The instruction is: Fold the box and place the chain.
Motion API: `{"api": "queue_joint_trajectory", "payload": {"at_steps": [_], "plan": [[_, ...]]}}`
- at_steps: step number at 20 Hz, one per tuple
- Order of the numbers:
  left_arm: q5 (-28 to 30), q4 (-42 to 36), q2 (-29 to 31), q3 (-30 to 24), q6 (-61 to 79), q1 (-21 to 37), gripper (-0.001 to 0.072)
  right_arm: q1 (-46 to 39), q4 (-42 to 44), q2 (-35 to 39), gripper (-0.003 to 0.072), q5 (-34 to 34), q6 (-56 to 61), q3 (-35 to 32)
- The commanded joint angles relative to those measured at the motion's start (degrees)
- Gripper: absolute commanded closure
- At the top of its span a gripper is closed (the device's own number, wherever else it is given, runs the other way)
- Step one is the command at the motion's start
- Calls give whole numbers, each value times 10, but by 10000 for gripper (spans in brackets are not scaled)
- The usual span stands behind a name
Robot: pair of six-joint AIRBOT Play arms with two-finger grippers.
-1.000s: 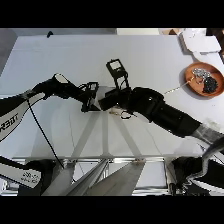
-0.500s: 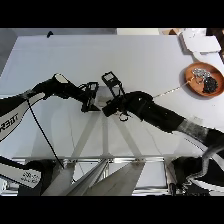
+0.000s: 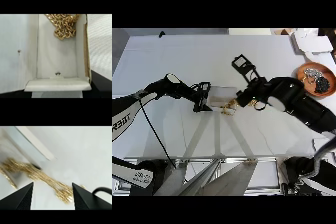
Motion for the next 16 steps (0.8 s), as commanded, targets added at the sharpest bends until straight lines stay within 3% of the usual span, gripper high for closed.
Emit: {"api": "queue_joint_trajectory", "payload": {"at_steps": [1,3,5,7,9,16], "plan": [[0,0,0,0,0,0,377,-98,44,1,124,67,-191,0],[0,0,0,0,0,0,377,-145,108,-19,114,62,-289,0],[0,0,0,0,0,0,377,-181,170,-54,9,64,-377,0],[0,0,0,0,0,0,377,-196,186,-95,7,64,-430,0],[0,0,0,0,0,0,377,-195,191,-136,-33,53,-465,0],[0,0,0,0,0,0,377,-195,234,-213,-34,-15,-499,0]]}}
